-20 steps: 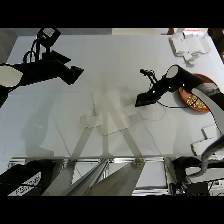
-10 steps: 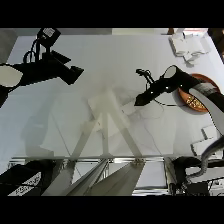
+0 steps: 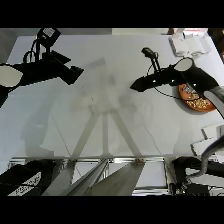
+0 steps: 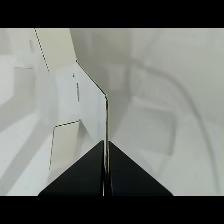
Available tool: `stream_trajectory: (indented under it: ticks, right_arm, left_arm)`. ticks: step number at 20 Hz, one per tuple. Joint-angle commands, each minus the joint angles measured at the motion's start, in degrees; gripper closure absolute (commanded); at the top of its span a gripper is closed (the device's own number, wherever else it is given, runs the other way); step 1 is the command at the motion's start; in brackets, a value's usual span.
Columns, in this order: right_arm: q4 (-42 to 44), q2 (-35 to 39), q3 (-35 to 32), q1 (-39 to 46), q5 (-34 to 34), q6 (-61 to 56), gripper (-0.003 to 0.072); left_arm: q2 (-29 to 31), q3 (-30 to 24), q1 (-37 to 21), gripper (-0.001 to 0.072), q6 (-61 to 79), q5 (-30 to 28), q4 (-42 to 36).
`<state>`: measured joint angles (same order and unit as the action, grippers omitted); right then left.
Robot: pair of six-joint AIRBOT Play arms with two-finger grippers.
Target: Fold the box and place the chain.
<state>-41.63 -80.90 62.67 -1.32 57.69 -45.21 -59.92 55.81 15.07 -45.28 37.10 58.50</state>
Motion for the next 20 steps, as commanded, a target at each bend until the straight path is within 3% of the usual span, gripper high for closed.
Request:
stream_trajectory:
  ticks: [1, 4, 8, 14, 17, 20]
  right_arm:
    - [-6.86, 5.35, -0.02, -0.04, -0.94, -4.59, 0.0683]
    - [-10.75, 6.88, -3.54, -0.04, -1.07, -7.30, 0.0683]
    - [-5.60, 12.61, -16.22, -0.04, -12.66, -7.23, 0.0683]
    - [12.22, 19.28, -35.04, -1.09, -26.40, 1.53, 0.0683]
    - [18.60, 19.47, -40.17, -5.84, -33.03, 5.20, 0.0683]
    - [19.30, 19.47, -41.20, -10.05, -38.62, 5.22, 0.0682]
  left_arm:
    - [0.00, 0.00, 0.02, 0.0013, 0.00, 0.00, 0.02]
    - [0.00, 0.00, 0.02, 0.0013, 0.00, 0.00, 0.02]
    - [0.00, 0.00, 0.02, 0.0013, 0.00, 0.00, 0.02]
    - [0.00, 0.00, 0.02, 0.0013, 0.00, 0.00, 0.02]
    - [0.00, 0.00, 0.02, 0.0013, 0.02, 0.00, 0.02]
    - [0.00, 0.00, 0.02, 0.0013, 0.00, 0.00, 0.02]
